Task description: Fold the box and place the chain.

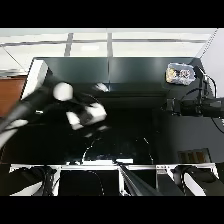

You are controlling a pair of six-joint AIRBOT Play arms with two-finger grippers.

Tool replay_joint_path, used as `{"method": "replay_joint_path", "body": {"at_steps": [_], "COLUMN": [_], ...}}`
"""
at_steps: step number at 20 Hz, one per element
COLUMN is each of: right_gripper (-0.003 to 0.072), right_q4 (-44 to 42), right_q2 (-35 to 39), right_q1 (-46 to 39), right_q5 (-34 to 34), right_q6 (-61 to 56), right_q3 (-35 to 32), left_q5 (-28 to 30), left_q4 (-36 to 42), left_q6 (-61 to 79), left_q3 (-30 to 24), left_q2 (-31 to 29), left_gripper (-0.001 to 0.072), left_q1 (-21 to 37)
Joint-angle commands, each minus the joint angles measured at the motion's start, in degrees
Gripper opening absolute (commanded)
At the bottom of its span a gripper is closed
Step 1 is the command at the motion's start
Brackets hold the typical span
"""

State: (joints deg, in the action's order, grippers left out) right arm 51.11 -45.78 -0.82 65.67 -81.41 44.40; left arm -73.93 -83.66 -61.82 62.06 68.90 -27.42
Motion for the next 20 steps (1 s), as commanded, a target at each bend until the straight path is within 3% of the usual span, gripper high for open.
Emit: {"method": "replay_joint_path", "body": {"at_steps": [1,3,6,10,13,17,20], "right_gripper": [0.0015,0.0015,0.0015,0.0015,0.0015,0.0015,0.0015], "right_q4": [-0.02,0.0,0.0,0.44,1.38,1.42,1.42], "right_q2": [0.04,0.04,0.04,0.04,0.04,0.04,0.04], "right_q1": [0.87,2.14,4.33,4.98,4.98,4.98,4.98], "right_q5": [0.31,0.35,-1.49,-2.43,-3.28,-5.38,-6.8], "right_q6": [0.02,0.28,0.7,1.75,1.73,1.7,1.73], "right_q3": [0.04,0.04,0.04,0.04,0.04,0.04,0.04], "left_q5": [-9.11,-9.84,-5.29,-5.2,1.09,9.94,10.47], "left_q4": [-5.18,-3.65,-3.3,-8.96,0.79,11.28,17.79], "left_q6": [-12.02,-14.21,-14.25,-9.07,-0.13,14.19,21.92], "left_q3": [-2.86,-7.89,-14.67,-15.02,-15.34,-15.65,-15.63], "left_q2": [-9.84,-12.44,-12.26,-12.48,-12.5,-11.13,-6.19], "left_gripper": [0.0292,0.0292,0.0292,0.0292,0.0291,0.0291,0.0291], "left_q1": [18.95,29.94,42.07,55.28,66.14,74.1,72.32]}}
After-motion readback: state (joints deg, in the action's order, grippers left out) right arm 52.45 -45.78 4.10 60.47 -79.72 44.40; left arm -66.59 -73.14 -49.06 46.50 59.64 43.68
